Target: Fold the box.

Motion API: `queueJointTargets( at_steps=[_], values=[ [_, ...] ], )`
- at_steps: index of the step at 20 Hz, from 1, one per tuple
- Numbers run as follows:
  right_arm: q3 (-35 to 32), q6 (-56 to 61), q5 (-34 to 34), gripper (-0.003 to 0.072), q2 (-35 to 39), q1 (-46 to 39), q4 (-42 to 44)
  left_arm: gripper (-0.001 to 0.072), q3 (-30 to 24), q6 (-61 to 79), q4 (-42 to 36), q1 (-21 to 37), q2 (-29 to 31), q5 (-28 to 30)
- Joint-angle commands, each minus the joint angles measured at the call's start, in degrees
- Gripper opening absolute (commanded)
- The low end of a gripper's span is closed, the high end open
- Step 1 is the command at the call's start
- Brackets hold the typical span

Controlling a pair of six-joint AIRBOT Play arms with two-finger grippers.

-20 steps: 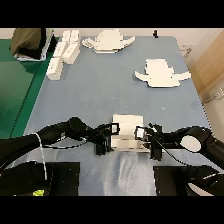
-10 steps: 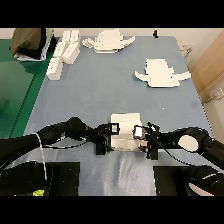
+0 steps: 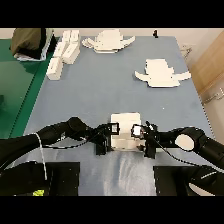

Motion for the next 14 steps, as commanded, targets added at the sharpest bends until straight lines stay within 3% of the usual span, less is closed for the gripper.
queueJointTargets(
  at_steps=[1, 5, 8, 10, 12, 14],
  values=[
    [0.3, 2.3, 4.7, 0.0249, 3.1, 0.0, -4.9, 0.0512, 0.0, 0.2, 0.1, 0.0, 0.0, 0.0],
    [3.5, 19.4, 12.3, 0.0002, 8.7, 0.0, -17.2, 0.0512, 0.0, 0.2, 0.1, 0.0, 0.0, 0.0],
    [6.5, 42.2, 19.2, 0.0001, 13.2, -0.7, -33.4, 0.0512, 0.0, 0.2, 0.1, 0.0, 0.0, 0.0],
    [6.4, 63.0, 28.9, 0.0000, 13.2, -5.2, -42.6, 0.0512, 0.0, 0.2, 0.1, 0.0, 0.0, 0.0],
    [5.2, 72.1, 35.3, 0.0000, 10.2, -13.7, -35.9, 0.0512, 0.0, 0.2, 0.1, 0.0, 0.0, 0.0],
    [3.5, 73.0, 31.3, 0.0000, 7.0, -21.2, -21.2, 0.0512, 0.0, 0.2, 0.1, 0.0, 0.0, 0.0]
  ],
)
